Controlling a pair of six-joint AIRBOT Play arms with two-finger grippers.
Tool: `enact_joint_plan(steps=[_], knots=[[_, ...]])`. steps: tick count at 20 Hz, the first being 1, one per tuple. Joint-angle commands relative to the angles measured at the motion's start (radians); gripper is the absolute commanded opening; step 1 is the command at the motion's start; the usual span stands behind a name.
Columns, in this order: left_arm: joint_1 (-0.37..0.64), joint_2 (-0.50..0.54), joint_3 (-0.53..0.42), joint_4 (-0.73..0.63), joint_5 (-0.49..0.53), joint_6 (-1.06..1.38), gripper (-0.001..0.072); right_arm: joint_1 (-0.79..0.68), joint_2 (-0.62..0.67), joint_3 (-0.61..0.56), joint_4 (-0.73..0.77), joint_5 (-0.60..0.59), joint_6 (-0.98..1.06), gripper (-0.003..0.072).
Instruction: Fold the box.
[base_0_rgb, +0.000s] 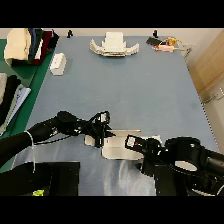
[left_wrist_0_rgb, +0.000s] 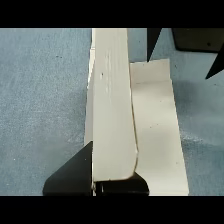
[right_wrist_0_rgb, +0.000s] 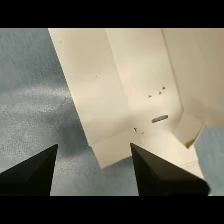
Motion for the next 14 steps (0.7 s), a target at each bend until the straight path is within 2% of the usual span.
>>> enact_joint_plan(steps=[1, 3, 7, 14], knots=[[0.0, 0.0, 0.001, 0.0, 0.001, 0.0, 0.0014, 0.032, -0.103, -0.021, -0.079, -0.117, -0.029, 0.0708], [0.0, 0.0, 0.001, 0.0, 0.001, 0.0, 0.0014, 0.032, -0.133, -0.021, -0.113, -0.153, -0.022, 0.0707], [0.0, 0.0, 0.001, 0.0, 0.001, 0.0, 0.0014, 0.032, -0.143, -0.018, -0.241, -0.2, 0.119, 0.0705], [0.0, 0.0, 0.001, 0.0, 0.0, 0.0, 0.0014, 0.032, -0.074, 0.052, -0.276, -0.126, 0.158, 0.0704]])
